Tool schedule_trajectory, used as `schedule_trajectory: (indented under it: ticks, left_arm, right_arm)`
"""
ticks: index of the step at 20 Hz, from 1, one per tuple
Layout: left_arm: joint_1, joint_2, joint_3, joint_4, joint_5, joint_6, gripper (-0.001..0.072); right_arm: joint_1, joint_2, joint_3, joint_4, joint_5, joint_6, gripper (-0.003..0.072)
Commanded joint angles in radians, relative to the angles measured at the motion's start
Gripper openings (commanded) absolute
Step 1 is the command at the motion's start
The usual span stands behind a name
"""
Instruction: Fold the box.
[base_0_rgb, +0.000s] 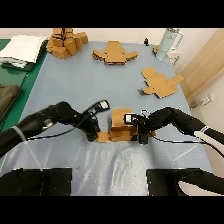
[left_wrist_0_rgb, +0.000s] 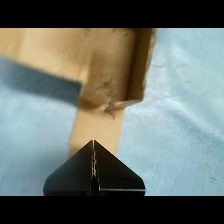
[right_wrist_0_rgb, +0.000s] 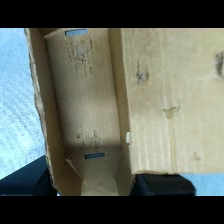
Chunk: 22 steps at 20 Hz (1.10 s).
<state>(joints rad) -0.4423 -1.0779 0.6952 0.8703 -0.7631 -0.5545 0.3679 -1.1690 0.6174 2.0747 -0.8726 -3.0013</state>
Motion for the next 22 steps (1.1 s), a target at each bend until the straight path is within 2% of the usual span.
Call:
schedule_trajectory:
  ticks: [1, 4, 7, 10, 15, 18, 22]
  left_arm:
    - [0.096, 0.185, -0.023, 0.22, -0.059, -0.496, 0.0011]
    - [0.212, 0.256, -0.09, 0.271, -0.1, -0.9, 0.0011]
    - [0.231, 0.228, -0.189, 0.132, -0.13, -0.953, 0.0011]
    - [0.148, 0.183, -0.27, -0.035, 0.008, -0.915, 0.0011]
    - [-0.049, 0.089, -0.279, -0.117, 0.238, -0.939, 0.0011]
    - [-0.114, 0.031, -0.275, -0.173, 0.315, -0.937, 0.001]
    - [-0.153, 0.026, -0.232, -0.175, 0.346, -0.927, 0.0011]
  right_arm:
    - [0.0, -0.001, 0.0, 0.0, 0.0, 0.0, 0.0512]
    - [0.0, -0.001, 0.001, 0.0, 0.0, 0.0, 0.0513]
    - [0.001, -0.001, 0.001, 0.0, 0.0, 0.0, 0.0512]
    - [0.001, -0.001, 0.001, 0.0, 0.0, 0.0, 0.0512]
    - [0.0, -0.001, 0.001, 0.0, 0.0, 0.0, 0.0512]
    - [0.001, -0.001, 0.001, 0.0, 0.0, 0.0, 0.0512]
    - [0.001, -0.001, 0.001, 0.0, 0.0, 0.0, 0.0513]
